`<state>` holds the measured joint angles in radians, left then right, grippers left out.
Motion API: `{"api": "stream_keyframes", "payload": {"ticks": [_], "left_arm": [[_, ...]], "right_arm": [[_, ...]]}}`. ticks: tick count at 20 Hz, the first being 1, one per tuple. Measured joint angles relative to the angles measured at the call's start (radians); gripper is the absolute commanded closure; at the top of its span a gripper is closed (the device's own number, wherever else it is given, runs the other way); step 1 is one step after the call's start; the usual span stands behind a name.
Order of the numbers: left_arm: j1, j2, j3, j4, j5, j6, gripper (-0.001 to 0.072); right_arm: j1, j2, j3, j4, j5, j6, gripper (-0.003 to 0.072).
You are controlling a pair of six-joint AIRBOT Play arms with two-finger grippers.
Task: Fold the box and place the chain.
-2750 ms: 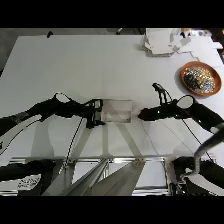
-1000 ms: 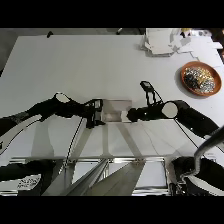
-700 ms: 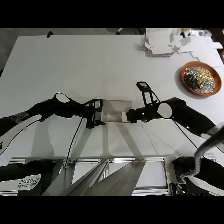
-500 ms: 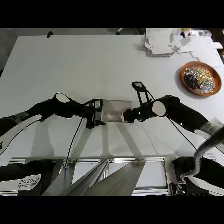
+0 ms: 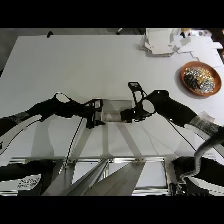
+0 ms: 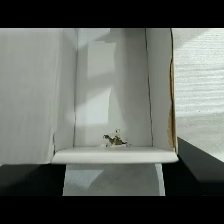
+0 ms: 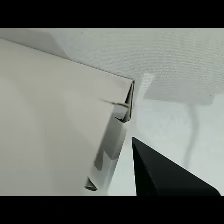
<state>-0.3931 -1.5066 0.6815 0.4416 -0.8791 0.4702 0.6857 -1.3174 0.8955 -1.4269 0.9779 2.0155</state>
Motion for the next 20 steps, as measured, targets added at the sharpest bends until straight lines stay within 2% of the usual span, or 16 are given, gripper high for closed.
{"api": "stream_keyframes", "payload": {"ticks": [6,10,12,14,15,17,19,20], "left_arm": [[0.000,0.000,0.000,0.000,0.000,0.000,0.0505],[0.000,0.000,0.000,0.000,0.000,0.000,0.0505],[0.000,0.000,0.000,0.000,0.000,0.000,0.0505],[0.000,0.000,0.000,0.000,0.000,0.000,0.0505],[0.000,0.000,0.000,0.000,0.000,0.000,0.0505],[0.000,0.000,0.000,0.000,0.000,0.000,0.0505],[0.000,0.000,0.000,0.000,0.000,0.000,0.0505],[0.000,0.000,0.000,0.000,0.000,-0.002,0.0505]], "right_arm": [[0.055,-0.084,0.086,-0.073,0.081,0.106,0.0355],[0.079,-0.119,0.121,-0.105,0.084,0.165,0.0398],[0.083,-0.134,0.128,-0.112,0.085,0.187,0.0449],[0.085,-0.149,0.132,-0.118,0.087,0.209,0.0469],[0.086,-0.155,0.133,-0.119,0.087,0.214,0.0521],[0.087,-0.167,0.134,-0.122,0.093,0.223,0.0530],[0.087,-0.176,0.135,-0.122,0.101,0.231,0.0643],[0.087,-0.180,0.135,-0.120,0.107,0.240,0.0664]]}}
